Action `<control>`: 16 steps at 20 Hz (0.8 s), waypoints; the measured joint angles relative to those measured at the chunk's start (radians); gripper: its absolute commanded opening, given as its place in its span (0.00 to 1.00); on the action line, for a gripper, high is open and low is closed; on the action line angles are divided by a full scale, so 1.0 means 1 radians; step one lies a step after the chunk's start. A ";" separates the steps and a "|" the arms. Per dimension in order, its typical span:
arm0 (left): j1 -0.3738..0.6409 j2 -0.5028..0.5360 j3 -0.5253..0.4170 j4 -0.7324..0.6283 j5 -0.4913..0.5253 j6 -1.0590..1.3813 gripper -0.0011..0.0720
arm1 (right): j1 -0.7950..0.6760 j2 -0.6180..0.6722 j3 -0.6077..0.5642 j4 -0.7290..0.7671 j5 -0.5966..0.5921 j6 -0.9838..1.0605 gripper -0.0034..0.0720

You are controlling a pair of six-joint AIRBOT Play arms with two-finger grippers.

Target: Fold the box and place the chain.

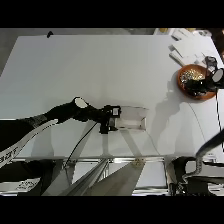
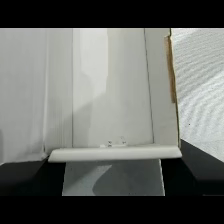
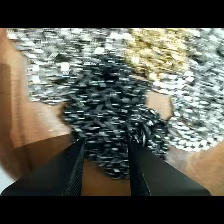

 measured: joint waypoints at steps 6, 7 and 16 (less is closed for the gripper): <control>0.000 0.000 0.000 0.000 0.000 0.000 0.14 | -0.018 -0.010 0.000 0.021 -0.006 0.001 0.40; 0.000 0.000 0.000 0.000 0.000 0.000 0.14 | -0.018 -0.015 0.000 0.030 -0.005 -0.009 0.38; 0.000 0.000 0.000 0.000 0.000 0.000 0.14 | -0.018 -0.015 0.000 0.056 0.016 -0.076 0.07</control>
